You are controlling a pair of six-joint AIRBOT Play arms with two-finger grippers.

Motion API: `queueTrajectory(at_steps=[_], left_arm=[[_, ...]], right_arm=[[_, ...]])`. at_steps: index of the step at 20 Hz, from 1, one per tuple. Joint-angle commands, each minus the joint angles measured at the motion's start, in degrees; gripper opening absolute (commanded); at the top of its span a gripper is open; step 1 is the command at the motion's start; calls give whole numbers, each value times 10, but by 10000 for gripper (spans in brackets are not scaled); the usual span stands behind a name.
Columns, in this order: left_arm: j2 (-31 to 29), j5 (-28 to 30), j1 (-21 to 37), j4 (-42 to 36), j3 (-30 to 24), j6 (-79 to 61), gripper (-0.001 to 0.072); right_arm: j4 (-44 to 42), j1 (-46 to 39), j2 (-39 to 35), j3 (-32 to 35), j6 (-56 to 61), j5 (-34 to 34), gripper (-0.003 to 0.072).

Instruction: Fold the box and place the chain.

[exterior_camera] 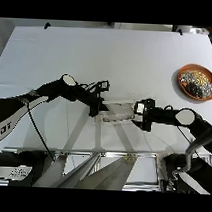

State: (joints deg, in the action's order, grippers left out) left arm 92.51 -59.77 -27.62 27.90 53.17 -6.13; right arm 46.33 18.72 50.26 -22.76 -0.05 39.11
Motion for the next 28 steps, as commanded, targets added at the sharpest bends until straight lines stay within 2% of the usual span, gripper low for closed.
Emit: queueTrajectory(at_steps=[1,8,12,18,28], left_arm=[[0,-1,0,0,0,0,13],[0,-1,0,0,0,0,13],[0,-1,0,0,0,0,13],[0,-1,0,0,0,0,13],[0,-1,0,0,0,0,13]], right_arm=[[1,-2,-4,-1,-5,-21,690],[-21,-2,22,-1,-69,-21,690],[-31,-50,33,-16,-80,8,689],[-78,-54,68,-23,-140,59,687],[-115,-54,95,-23,-146,48,687]])
